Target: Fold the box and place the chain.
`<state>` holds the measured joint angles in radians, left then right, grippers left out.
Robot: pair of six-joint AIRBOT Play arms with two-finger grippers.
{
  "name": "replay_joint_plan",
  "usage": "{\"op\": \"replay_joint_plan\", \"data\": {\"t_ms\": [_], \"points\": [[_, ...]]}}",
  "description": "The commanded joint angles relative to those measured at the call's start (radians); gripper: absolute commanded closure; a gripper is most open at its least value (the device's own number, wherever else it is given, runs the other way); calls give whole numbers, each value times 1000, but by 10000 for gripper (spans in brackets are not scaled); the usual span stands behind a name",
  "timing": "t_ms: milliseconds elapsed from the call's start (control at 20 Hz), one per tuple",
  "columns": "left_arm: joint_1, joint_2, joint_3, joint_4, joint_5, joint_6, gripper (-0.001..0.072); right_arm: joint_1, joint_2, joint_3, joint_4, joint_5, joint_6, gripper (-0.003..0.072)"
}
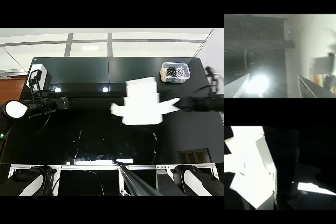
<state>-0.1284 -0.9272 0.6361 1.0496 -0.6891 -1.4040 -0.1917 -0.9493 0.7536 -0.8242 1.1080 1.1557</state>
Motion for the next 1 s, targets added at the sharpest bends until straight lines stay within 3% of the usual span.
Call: {"op": "replay_joint_plan", "data": {"t_ms": [0, 100, 200, 300, 400, 500, 800, 950], "points": [[-21, -61, 19, -153, -30, 115, 5, 275, 26, -167, 182, -321, 27, 675], [-16, -154, 73, -248, -111, 208, 5, 411, 26, -253, 233, -485, 27, 675], [-6, -272, 152, -344, -222, 309, 5, 484, 26, -305, 248, -555, 27, 675], [6, -398, 233, -435, -335, 396, 5, 500, 26, -317, 247, -545, 26, 675], [11, -508, 302, -433, -379, 418, 5, 504, 26, -317, 249, -542, 26, 675], [13, -585, 357, -435, -398, 438, 6, 504, 26, -317, 248, -535, 26, 675], [-11, -835, 602, -457, -601, 535, 6, 504, 26, -317, 248, -507, 26, 675], [-24, -926, 711, -456, -760, 629, 47, 504, 26, -317, 248, -498, 26, 675]]}}
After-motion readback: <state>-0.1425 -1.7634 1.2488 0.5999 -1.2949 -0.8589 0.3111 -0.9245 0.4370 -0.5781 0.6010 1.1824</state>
